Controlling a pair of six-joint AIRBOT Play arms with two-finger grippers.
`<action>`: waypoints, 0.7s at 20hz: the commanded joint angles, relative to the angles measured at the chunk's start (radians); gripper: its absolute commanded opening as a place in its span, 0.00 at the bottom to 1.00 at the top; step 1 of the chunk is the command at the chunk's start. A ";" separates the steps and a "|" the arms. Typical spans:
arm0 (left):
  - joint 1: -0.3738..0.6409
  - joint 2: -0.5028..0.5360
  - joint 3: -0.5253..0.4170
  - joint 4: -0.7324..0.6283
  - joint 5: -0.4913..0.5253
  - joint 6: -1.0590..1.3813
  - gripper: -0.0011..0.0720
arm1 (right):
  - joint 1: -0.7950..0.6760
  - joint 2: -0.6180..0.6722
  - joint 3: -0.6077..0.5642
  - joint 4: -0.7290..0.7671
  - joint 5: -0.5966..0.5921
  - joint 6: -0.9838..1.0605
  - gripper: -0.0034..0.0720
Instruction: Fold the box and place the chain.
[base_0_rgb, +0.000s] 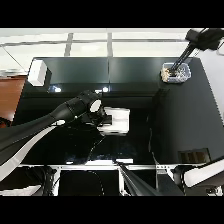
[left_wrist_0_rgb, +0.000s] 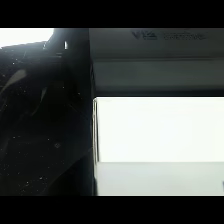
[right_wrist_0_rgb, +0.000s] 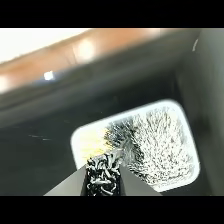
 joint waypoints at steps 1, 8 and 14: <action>0.001 0.000 0.001 0.000 0.000 0.000 0.05 | 0.043 0.182 0.000 0.000 0.061 -0.128 0.06; 0.001 0.000 0.001 0.000 0.000 0.000 0.05 | 0.068 0.460 -0.008 0.122 0.277 -0.171 0.06; 0.001 0.000 0.001 0.000 0.000 0.000 0.05 | 0.167 0.761 -0.418 0.338 0.389 -0.215 0.06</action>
